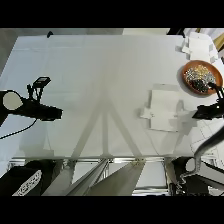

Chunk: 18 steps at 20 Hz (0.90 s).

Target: Fold the box and place the chain.

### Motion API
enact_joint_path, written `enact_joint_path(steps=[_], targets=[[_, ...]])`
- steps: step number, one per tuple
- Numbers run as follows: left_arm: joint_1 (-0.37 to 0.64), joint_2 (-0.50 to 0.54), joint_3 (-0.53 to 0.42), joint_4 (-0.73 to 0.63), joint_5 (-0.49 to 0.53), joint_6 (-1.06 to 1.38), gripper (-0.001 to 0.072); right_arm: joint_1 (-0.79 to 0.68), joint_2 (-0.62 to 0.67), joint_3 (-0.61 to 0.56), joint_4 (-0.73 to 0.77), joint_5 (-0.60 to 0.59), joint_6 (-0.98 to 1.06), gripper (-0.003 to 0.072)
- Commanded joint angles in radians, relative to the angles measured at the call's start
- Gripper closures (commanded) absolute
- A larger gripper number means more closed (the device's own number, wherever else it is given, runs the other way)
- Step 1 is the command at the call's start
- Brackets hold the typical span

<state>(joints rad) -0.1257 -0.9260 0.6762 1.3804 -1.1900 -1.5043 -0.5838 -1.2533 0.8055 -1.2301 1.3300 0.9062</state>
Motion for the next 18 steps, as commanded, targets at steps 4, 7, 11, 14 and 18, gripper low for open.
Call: enact_joint_path(steps=[4, 7, 11, 14, 18], targets=[[0.000, 0.000, 0.000, 0.000, 0.000, 0.000, 0.0672, 0.371, 0.331, -0.278, 0.233, -0.229, 0.065, 0.0674], [0.000, 0.000, 0.000, 0.000, 0.000, 0.000, 0.0672, 0.565, 0.430, -0.343, 0.243, -0.324, 0.192, 0.0674], [0.000, 0.000, 0.000, 0.000, 0.001, 0.000, 0.0672, 0.812, 0.456, -0.351, 0.241, -0.456, 0.321, 0.0674], [0.000, 0.000, 0.000, 0.000, 0.000, 0.000, 0.0672, 0.955, 0.456, -0.351, 0.230, -0.562, 0.401, 0.0673], [0.000, -0.002, -0.002, 0.000, 0.031, 0.011, 0.0674, 1.038, 0.453, -0.351, 0.210, -0.613, 0.438, 0.0673]])
